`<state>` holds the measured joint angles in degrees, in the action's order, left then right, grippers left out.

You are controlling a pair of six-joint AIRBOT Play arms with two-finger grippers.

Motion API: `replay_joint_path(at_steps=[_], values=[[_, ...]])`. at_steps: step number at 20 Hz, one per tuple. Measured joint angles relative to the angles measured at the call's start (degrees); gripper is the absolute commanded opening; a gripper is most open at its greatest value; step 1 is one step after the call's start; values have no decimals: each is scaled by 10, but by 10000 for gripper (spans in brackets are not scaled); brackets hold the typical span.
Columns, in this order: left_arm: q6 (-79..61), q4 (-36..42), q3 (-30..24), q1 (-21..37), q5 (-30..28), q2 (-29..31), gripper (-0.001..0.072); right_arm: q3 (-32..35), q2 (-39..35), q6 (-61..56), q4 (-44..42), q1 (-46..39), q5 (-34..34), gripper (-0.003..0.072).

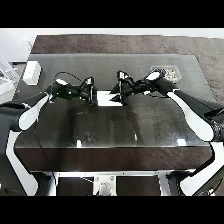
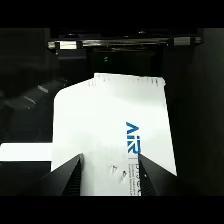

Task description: Fold the box and place the chain.

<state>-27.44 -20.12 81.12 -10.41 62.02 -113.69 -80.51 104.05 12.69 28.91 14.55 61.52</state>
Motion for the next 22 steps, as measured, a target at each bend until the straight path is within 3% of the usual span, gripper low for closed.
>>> replay_joint_path(at_steps=[5,8,12,13,15,22], values=[[0,0,0,0,0,0,558,0,-3,32,-23,0,-20,378],[0,0,0,0,0,0,558,1,-12,43,-31,-2,-20,289],[0,0,0,0,0,0,558,31,-64,49,-38,-21,-20,289],[0,0,0,0,0,0,558,47,-82,53,-44,-28,-20,304],[0,0,0,0,0,0,558,80,-107,66,-63,-38,-19,532],[0,0,0,0,0,0,558,117,-98,94,-89,-33,-17,524]])
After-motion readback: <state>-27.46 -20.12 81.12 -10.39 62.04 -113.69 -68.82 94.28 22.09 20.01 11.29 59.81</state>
